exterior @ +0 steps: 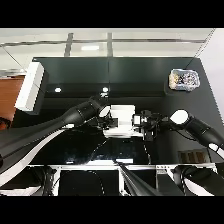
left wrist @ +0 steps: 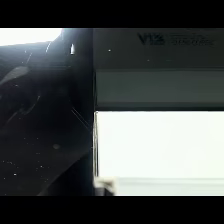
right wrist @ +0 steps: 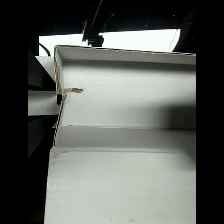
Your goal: Fold the box and place the chain.
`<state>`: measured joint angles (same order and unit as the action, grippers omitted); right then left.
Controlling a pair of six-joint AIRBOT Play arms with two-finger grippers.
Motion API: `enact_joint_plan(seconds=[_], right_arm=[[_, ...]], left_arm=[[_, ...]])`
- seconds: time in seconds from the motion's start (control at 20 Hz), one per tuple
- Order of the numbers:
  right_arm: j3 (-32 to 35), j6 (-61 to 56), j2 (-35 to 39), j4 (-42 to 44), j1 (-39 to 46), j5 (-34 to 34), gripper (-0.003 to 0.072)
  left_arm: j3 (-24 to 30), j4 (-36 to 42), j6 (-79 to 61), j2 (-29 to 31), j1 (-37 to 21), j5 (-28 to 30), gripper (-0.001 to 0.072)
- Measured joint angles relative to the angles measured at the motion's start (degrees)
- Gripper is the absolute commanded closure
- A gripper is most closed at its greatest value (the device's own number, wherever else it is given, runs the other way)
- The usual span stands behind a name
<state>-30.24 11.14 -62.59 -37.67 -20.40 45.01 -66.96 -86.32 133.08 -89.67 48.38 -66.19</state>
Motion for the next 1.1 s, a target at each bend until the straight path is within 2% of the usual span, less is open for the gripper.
enact_joint_plan(seconds=[0.25, 0.3, 0.35, 0.4, 0.45, 0.5, 0.55, 0.6, 0.65, 0.7, 0.75, 0.9, 1.1], right_arm=[[0.0, -0.2, -4.3, 9.8, -1.5, -0.9, 0.0517], [0.0, -0.2, -5.1, 10.9, -1.7, -1.3, 0.0557], [0.0, -0.3, -5.7, 11.7, -1.9, -1.7, 0.0628], [0.0, -0.4, -6.1, 12.2, -2.1, -1.9, 0.0601], [0.0, -0.5, -6.5, 12.6, -2.2, -2.0, 0.0391], [0.0, -0.5, -6.7, 13.0, -2.3, -2.1, 0.0338], [0.0, -0.6, -6.9, 13.1, -2.3, -2.3, 0.0595], [0.0, -1.1, -7.0, 13.1, -2.4, -2.3, 0.0526], [0.0, -1.6, -7.1, 13.1, -2.4, -2.3, 0.0302], [0.0, -1.8, -7.1, 13.2, -2.4, -2.3, 0.0393], [0.0, -2.3, -7.1, 13.1, -2.4, -2.2, 0.0688], [-0.1, -6.3, -6.3, 11.7, -2.3, -0.9, 0.0676], [-1.8, -25.3, 0.0, 2.3, 1.4, 3.9, 0.0676]], left_arm=[[0.0, -0.2, -0.1, 0.0, 0.0, 0.0, 0.0685], [0.0, -0.2, 0.0, 0.0, 0.0, 0.0, 0.0685], [0.0, -0.2, 0.0, 0.0, 0.0, 0.0, 0.0685], [0.0, -0.1, 0.0, 0.0, 0.0, 0.1, 0.0685], [0.0, -0.1, 0.0, 0.0, 0.0, 0.1, 0.0685], [0.0, 0.0, 0.0, 0.0, 0.0, 0.2, 0.0685], [0.0, 0.0, 0.0, 0.0, 0.0, 0.2, 0.0685], [0.0, 0.0, 0.0, 0.0, -0.1, 0.1, 0.0685], [0.0, 0.0, 0.1, 0.0, -0.1, 0.1, 0.0684], [0.0, 0.0, 0.1, 0.0, -0.2, 0.2, 0.0684], [0.0, 0.0, 0.1, 0.0, -0.2, 0.1, 0.0684], [0.0, 0.0, -0.1, 0.0, -0.3, 0.2, 0.0684], [0.0, 0.0, 0.0, 0.0, -0.3, 0.1, 0.0684]])
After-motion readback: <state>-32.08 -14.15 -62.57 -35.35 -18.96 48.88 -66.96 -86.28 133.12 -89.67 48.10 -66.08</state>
